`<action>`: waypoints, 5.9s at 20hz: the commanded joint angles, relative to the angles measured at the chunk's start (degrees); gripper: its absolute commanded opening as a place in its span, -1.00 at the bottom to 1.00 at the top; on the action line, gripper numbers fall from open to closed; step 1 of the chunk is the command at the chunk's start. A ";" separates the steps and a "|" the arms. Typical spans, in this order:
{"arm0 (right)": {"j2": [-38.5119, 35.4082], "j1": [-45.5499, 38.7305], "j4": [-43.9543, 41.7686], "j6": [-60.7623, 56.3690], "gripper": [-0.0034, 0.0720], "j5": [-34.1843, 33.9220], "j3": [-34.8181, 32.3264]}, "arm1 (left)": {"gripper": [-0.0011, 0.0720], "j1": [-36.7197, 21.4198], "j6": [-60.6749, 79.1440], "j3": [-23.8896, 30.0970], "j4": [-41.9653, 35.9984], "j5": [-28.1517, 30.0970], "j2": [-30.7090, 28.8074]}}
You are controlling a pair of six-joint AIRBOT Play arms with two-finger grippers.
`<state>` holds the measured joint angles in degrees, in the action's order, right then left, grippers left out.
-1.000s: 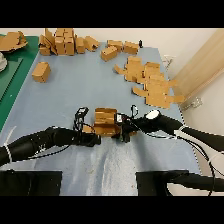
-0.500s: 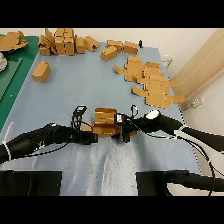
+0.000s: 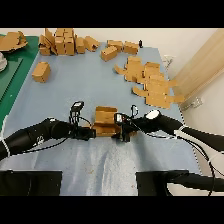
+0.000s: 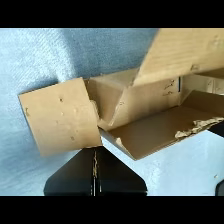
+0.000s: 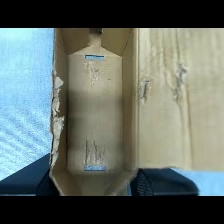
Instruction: Fold the box.
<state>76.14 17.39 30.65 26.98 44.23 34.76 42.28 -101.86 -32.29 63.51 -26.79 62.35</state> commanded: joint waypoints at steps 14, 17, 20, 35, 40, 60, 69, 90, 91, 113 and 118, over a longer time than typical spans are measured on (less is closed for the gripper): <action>0.02 0.00 0.04 0.02 0.26 0.09 -0.02 | -0.94 -7.74 -2.73 -0.74 8.79 -16.17 -17.38; 0.02 0.00 0.04 0.02 0.26 0.09 -0.02 | -0.95 -9.60 -2.78 -0.74 9.64 -18.36 -22.99; 0.02 0.00 0.04 0.02 0.26 0.09 -0.02 | -0.95 -12.07 -4.72 0.31 11.45 -20.02 -22.88; 0.02 0.00 0.04 0.02 0.26 0.09 -0.02 | -0.95 -12.37 0.79 1.88 -0.59 -9.68 -3.61; 0.02 0.00 0.04 0.02 0.26 0.09 -0.02 | -0.95 -12.35 1.62 1.88 -0.76 -8.35 -1.99; 0.02 0.00 0.04 0.02 0.26 0.09 -0.02 | -0.95 -12.35 11.28 1.88 -11.69 -5.75 2.05; 0.02 0.00 0.04 0.02 0.26 0.09 -0.02 | -0.95 -12.39 12.92 1.25 -12.00 -5.55 -0.28; 0.02 0.00 0.04 0.02 0.26 0.09 -0.02 | -0.94 -12.94 12.76 0.94 -17.77 -4.90 -4.72; 0.02 0.00 0.04 0.02 0.26 0.09 -0.02 | -0.94 -12.63 13.25 0.94 -18.67 -4.83 -3.96; 0.02 0.00 0.04 0.02 0.26 0.09 -0.02 | -0.22 -11.91 25.16 0.94 -31.85 -5.70 -2.69; 0.02 0.00 0.04 0.02 0.26 0.09 -0.02 | 0.48 -11.89 24.87 0.90 -31.80 -6.19 -2.54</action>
<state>76.14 17.37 30.70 27.03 44.31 34.76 30.37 -77.30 -31.35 31.83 -32.51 59.68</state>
